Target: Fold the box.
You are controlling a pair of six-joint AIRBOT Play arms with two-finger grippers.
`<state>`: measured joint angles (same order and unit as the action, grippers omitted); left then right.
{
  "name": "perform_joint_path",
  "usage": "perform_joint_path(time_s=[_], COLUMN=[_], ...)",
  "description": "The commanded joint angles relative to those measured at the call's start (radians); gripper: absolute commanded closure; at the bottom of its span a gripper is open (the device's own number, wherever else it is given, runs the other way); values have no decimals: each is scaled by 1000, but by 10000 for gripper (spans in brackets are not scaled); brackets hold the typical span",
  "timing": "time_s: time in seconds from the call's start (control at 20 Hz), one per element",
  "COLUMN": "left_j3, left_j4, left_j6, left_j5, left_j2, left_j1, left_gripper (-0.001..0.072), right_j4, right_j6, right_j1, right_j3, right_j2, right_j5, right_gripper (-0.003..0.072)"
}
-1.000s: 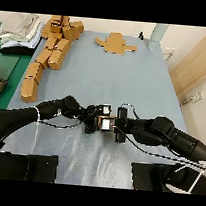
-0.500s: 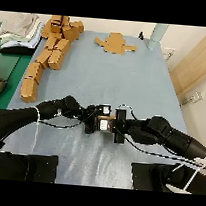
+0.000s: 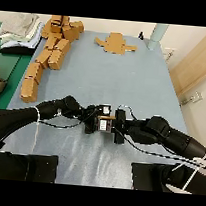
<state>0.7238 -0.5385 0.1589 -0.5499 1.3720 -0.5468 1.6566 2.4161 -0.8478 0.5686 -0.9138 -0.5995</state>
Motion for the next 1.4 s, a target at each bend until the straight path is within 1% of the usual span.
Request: perform_joint_path(time_s=[0.0,0.1,0.25,0.35,0.75,1.35], left_j3=[0,0,0,0,0,0], left_j4=[0,0,0,0,0,0], left_j6=[0,0,0,0,0,0], left_j5=[0,0,0,0,0,0], left_j2=[0,0,0,0,0,0], left_j1=[0,0,0,0,0,0], left_gripper=[196,195,196,196,196,196], right_j4=[0,1,51,62,62,61], right_j6=[0,0,1,1,1,1], right_j1=[0,-1,-9,-8,-8,-8], right_j3=[-1,0,1,1,1,-1], right_j2=[-1,8,55,58,-19,-33], right_j5=[0,5,19,20,49,51], right_gripper=[681,681,681,681,681,681])
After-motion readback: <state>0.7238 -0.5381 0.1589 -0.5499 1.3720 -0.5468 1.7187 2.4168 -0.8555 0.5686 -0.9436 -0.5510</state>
